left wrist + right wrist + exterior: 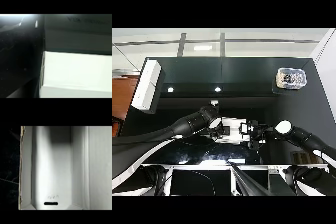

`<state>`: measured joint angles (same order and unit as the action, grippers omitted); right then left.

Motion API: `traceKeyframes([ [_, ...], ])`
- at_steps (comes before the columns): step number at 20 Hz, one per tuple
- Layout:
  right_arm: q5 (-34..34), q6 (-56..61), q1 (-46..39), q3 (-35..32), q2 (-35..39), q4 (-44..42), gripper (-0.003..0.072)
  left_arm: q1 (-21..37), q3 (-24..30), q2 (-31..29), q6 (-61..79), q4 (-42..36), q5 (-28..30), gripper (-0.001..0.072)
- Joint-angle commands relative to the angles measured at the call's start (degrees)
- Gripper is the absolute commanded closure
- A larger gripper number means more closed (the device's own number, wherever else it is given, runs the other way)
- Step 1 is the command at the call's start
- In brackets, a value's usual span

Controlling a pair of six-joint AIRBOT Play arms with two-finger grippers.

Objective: Fold the box and place the chain.

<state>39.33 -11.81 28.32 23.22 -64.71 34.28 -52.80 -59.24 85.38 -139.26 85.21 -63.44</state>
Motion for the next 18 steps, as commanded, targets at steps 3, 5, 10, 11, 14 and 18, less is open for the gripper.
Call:
traceKeyframes([
  [3, -0.2, 0.1, 0.0, 0.0, 0.0, -0.2, 0.0150, 0.0, 0.0, 0.3, -0.5, 0.2, 0.4, 0.0502],
  [5, -0.2, 0.1, 0.0, 0.0, 0.0, -0.2, 0.0150, 0.0, 0.0, 0.4, -0.5, 0.3, 0.4, 0.0562],
  [10, -0.2, 0.1, 0.0, 0.0, 0.0, -0.2, 0.0150, 0.0, 0.0, 0.8, -0.5, 0.2, 0.3, 0.0674],
  [11, -0.2, 0.1, 0.0, 0.0, 0.0, -0.2, 0.0150, 0.0, 0.0, 0.8, -0.5, 0.2, 0.3, 0.0676],
  [14, -0.3, 0.2, 0.0, 0.0, 0.0, -0.2, 0.0151, 0.0, 0.0, 0.8, -0.5, 0.0, 0.3, 0.0676],
  [18, -0.6, 0.5, 0.0, 0.0, 0.0, -0.2, 0.0150, 0.0, 0.0, 0.7, -0.5, 0.0, -0.2, 0.0499],
])
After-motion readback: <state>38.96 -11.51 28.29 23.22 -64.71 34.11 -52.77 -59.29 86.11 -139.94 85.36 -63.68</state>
